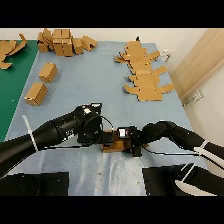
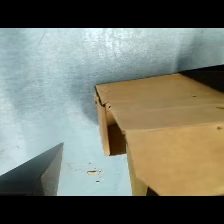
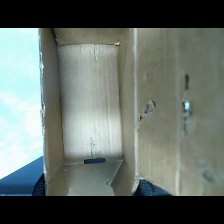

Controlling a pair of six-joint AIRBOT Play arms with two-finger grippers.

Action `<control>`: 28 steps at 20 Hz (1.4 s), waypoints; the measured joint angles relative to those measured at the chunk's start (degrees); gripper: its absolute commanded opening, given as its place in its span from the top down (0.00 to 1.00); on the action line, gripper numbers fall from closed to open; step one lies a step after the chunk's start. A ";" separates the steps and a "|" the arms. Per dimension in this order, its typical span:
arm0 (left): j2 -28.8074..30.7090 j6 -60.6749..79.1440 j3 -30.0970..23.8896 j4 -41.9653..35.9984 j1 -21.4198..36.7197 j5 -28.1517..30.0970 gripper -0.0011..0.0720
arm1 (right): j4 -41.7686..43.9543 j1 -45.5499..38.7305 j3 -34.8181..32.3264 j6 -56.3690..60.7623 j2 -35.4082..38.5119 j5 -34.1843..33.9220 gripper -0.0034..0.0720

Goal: Fold the box.

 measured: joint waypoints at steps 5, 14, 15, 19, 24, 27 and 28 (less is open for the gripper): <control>1.29 -0.02 0.00 2.16 0.00 -2.56 0.82 | 0.00 0.00 0.00 0.00 0.00 -0.02 0.28; 9.35 10.84 -5.40 11.50 6.67 -7.65 0.97 | -0.02 0.00 0.00 0.00 0.00 -0.04 0.28; 9.92 16.09 -6.88 10.43 9.99 -6.27 0.97 | -0.02 0.00 0.00 0.00 0.00 -0.04 0.28; 8.04 51.32 -10.56 -5.29 27.87 2.97 0.97 | -0.04 0.00 0.00 0.00 0.00 -0.02 0.28; 0.31 91.43 -11.32 -31.93 42.51 21.22 0.97 | -0.04 0.00 0.00 0.00 0.00 -0.02 0.28; -1.99 106.73 -11.43 -38.51 43.01 26.45 0.97 | -0.04 0.00 0.00 -0.02 0.00 -0.02 0.28; -2.19 111.56 -11.56 -40.02 42.32 25.33 0.97 | -0.07 0.00 0.00 0.00 0.00 0.00 0.28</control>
